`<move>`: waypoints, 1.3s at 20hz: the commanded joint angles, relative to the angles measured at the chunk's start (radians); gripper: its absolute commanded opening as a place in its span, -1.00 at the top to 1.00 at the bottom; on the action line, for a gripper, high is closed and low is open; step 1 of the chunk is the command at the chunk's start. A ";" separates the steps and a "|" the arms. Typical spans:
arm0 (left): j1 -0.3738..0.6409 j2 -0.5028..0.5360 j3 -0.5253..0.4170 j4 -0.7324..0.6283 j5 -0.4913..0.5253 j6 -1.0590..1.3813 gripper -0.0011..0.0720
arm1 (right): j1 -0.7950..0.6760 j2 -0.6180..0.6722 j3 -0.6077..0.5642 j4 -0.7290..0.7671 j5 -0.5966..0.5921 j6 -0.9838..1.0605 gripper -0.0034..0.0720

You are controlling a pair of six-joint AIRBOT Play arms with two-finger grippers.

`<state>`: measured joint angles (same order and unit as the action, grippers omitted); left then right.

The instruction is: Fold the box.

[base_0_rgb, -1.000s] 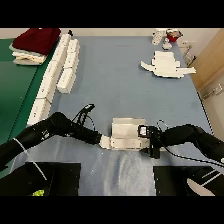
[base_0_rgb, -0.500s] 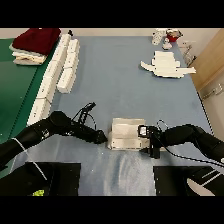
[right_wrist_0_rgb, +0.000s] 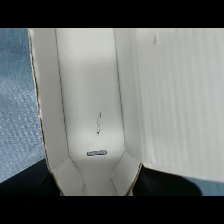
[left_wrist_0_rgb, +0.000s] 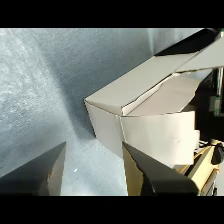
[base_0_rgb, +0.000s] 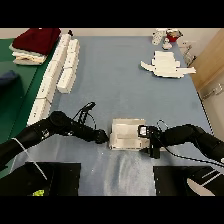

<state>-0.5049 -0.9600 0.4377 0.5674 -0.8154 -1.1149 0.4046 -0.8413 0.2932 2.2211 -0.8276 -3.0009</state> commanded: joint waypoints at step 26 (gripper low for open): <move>-0.491 -0.223 0.367 0.704 0.022 -1.101 -0.46 | 0.001 0.000 0.001 0.000 0.000 0.000 -0.44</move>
<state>-0.9421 -1.1370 0.7429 1.1461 -0.7357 -2.0346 0.4046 -0.8413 0.2932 2.2211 -0.8276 -3.0005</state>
